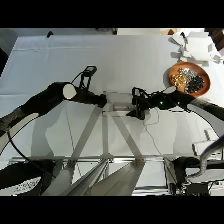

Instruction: Fold the box and place the chain.

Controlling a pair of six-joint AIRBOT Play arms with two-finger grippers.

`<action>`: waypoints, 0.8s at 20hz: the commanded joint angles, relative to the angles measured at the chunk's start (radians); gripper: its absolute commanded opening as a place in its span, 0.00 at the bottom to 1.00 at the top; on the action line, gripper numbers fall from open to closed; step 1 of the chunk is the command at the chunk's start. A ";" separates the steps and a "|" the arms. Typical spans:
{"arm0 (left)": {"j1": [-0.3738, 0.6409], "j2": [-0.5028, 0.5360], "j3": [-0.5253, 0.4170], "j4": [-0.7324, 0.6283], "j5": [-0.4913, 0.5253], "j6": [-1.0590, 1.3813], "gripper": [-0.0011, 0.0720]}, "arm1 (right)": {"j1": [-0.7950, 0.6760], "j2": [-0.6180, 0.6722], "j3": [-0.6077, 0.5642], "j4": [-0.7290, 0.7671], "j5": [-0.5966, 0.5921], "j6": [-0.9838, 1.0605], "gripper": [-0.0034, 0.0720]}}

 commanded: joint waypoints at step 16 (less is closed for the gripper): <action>-0.163 -0.169 0.213 0.467 -0.167 -0.650 0.79 | 0.000 0.000 0.000 0.000 0.000 0.000 0.58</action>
